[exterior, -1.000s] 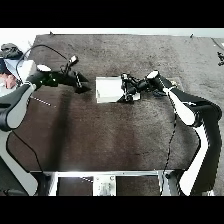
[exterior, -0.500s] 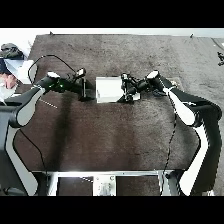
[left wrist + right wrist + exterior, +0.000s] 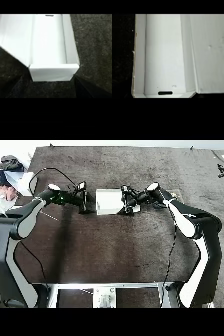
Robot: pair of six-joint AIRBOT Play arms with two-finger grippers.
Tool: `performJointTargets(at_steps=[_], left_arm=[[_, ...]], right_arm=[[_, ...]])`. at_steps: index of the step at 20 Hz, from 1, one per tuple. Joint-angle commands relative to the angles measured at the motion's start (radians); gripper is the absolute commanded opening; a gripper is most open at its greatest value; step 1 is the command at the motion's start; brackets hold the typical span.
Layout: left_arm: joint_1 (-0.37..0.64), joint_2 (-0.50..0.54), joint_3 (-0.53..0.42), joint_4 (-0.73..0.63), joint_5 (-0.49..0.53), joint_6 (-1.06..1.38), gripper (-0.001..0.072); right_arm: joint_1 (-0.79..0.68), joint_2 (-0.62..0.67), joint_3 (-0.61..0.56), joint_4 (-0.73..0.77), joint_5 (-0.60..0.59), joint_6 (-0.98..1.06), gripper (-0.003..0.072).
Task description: Fold the box and place the chain.
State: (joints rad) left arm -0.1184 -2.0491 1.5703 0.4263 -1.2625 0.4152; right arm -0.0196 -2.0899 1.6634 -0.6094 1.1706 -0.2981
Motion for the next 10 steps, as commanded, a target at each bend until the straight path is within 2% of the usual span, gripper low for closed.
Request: performJointTargets(at_steps=[1,10], left_arm=[[-0.010,-0.001,0.000,-0.010,0.010,0.013,0.0720],[-0.015,-0.027,0.000,-0.035,0.021,0.012,0.0720]], right_arm=[[0.001,0.000,0.001,0.000,0.001,0.000,0.0375],[0.001,0.000,0.001,0.000,0.000,0.000,0.0375]])
